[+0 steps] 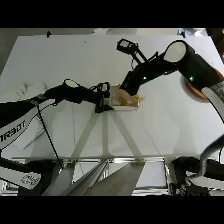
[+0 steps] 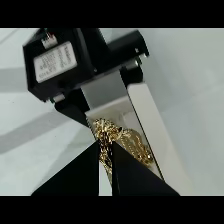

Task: Fold the box and place the chain.

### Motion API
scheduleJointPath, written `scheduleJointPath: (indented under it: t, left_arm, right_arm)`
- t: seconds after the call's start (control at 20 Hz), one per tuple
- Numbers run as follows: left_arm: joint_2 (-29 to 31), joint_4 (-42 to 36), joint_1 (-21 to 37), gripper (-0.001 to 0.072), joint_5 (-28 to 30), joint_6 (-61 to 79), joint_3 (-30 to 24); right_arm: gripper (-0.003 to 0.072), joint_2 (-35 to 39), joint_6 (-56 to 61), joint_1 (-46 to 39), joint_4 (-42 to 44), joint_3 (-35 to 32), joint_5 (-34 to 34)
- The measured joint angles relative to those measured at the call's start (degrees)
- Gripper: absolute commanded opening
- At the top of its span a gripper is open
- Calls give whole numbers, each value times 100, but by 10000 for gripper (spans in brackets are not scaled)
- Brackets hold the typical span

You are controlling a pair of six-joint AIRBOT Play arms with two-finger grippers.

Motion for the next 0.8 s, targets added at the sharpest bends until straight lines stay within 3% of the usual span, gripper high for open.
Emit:
scheduleJointPath:
  t: [0.1,0.2,0.55,0.65,0.8]
  left_arm:
    - [0,0,0,156,0,-2,0]
    - [0,0,0,156,2,-2,0]
    - [2,0,0,156,0,-2,0]
    - [0,0,0,156,0,-2,0]
    - [0,0,0,156,0,-2,0]
  right_arm:
    - [25,0,166,184,-396,0,-146]
    - [269,0,420,275,-815,0,-184]
    - [275,299,673,358,-1711,2,-24]
    - [235,492,688,326,-2116,2,20]
    - [236,658,717,33,-2498,4,81]
